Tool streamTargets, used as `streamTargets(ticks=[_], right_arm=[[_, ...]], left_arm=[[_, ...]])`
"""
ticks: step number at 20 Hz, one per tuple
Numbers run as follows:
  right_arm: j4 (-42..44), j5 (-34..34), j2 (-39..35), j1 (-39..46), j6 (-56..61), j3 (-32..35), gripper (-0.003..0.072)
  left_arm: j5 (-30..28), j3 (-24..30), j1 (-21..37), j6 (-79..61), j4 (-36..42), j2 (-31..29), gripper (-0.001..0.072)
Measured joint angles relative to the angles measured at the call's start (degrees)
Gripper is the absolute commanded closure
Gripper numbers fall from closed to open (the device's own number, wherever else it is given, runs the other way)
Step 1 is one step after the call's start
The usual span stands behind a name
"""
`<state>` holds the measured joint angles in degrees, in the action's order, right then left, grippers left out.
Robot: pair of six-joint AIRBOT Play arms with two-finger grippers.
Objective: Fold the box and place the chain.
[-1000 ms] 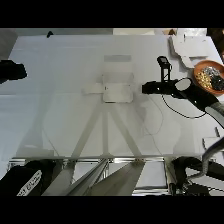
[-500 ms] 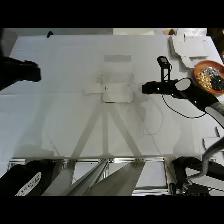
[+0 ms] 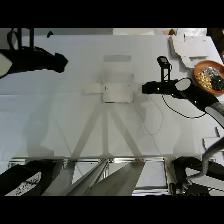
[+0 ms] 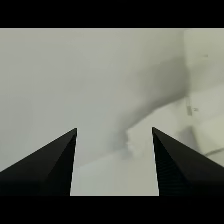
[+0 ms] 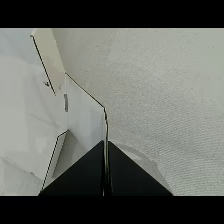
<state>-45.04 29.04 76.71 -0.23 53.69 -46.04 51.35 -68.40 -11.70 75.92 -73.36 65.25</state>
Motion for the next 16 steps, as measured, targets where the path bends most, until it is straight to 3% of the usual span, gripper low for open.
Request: streamTargets(ticks=[3, 5, 9, 16], right_arm=[[0.02, 0.0, 0.0, 0.0, 0.0, 0.0, 0.0671], [0.0, 0.0, 0.0, 0.0, 0.0, 0.0, 0.0671], [0.02, 0.0, 0.0, 0.0, 0.02, 0.0, 0.0671], [0.0, -0.02, 0.0, 0.0, 0.02, 0.0, 0.0671]], left_arm=[[5.92, -4.33, 4.98, -5.64, 12.0, 7.28, 0.0171], [10.67, -8.52, 7.52, -9.68, 16.61, 12.98, 0.0069], [16.81, -15.76, 9.57, -16.74, 23.71, 23.87, 0.0011], [17.99, -20.24, 9.81, -33.31, 40.83, 35.26, 0.0015]])
